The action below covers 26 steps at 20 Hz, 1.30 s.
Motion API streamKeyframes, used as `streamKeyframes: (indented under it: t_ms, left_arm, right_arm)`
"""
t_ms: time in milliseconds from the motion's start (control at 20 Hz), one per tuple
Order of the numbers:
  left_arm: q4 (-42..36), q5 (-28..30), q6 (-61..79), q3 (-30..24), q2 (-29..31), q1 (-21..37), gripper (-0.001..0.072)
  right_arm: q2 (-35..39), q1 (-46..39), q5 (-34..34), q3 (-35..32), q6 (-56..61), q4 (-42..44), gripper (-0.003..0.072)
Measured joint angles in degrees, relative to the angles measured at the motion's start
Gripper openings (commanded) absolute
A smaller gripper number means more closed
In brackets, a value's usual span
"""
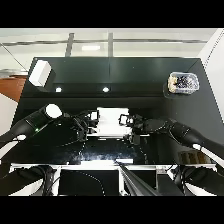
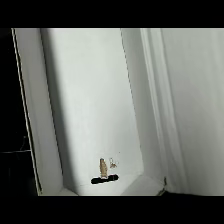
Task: Fold the box and place the chain.
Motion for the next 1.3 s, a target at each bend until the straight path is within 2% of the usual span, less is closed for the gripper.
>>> streamKeyframes:
  t_ms: [50, 100, 500, 800, 850, 900, 950, 1000, 1050, 1100, 1150, 1200, 1250, 1300]
  left_arm:
    - [-0.4, 0.0, 0.0, 0.0, -0.1, 0.0, 0.0110]
    - [-0.9, 0.2, 0.1, 0.0, -0.3, 0.0, 0.0083]
    - [-7.4, 0.4, 0.3, 0.0, -2.5, -0.2, 0.0069]
    - [-9.5, 1.3, 0.6, 0.0, -4.3, -1.0, 0.0070]
    - [-9.6, 1.3, 0.6, 0.0, -4.5, -1.0, 0.0120]
    - [-9.7, 1.4, 0.6, 0.0, -4.5, -1.1, 0.0270]
    - [-9.8, 1.4, 0.6, 0.0, -4.6, -1.1, 0.0352]
    - [-9.8, 1.4, 0.6, 0.0, -4.7, -1.1, 0.0348]
    - [-9.7, 1.4, 0.6, 0.0, -4.7, -1.1, 0.0322]
    - [-9.6, 1.4, 0.6, 0.0, -4.7, -1.1, 0.0266]
    - [-9.1, 1.3, 0.6, 0.0, -4.7, -1.1, 0.0265]
    - [-8.9, 1.3, 0.6, 0.0, -4.7, -1.1, 0.0220]
    - [-8.8, 1.2, 0.6, 0.0, -4.7, -1.1, 0.0040]
    - [-8.5, 1.0, 0.6, 0.0, -4.7, -1.1, 0.0027]
  right_arm:
    - [0.0, 0.0, 0.0, 0.0, 0.0, 0.0, 0.0464]
    - [0.0, 0.0, 0.0, 0.0, 0.0, 0.0, 0.0464]
    - [0.0, 0.0, 0.0, 0.0, 0.0, 0.0, 0.0464]
    - [0.0, 0.0, 0.0, 0.0, 0.0, 0.0, 0.0464]
    - [0.0, 0.0, 0.0, 0.0, 0.0, 0.0, 0.0464]
    - [0.0, 0.0, 0.0, 0.0, 0.0, 0.0, 0.0464]
    - [0.0, 0.0, 0.0, 0.0, 0.0, 0.0, 0.0464]
    - [0.0, 0.0, 0.0, 0.0, 0.0, 0.0, 0.0464]
    - [0.0, 0.0, 0.0, 0.0, 0.0, 0.0, 0.0464]
    - [0.0, 0.0, 0.0, 0.0, 0.0, 0.0, 0.0464]
    - [0.0, 0.0, 0.0, 0.0, 0.0, 0.0, 0.0464]
    - [0.0, 0.0, 0.0, 0.0, 0.0, 0.0, 0.0464]
    - [0.0, 0.0, 0.0, 0.0, 0.0, 0.0, 0.0464]
    - [0.0, 0.0, 0.0, 0.0, 0.0, 0.0, 0.0464]
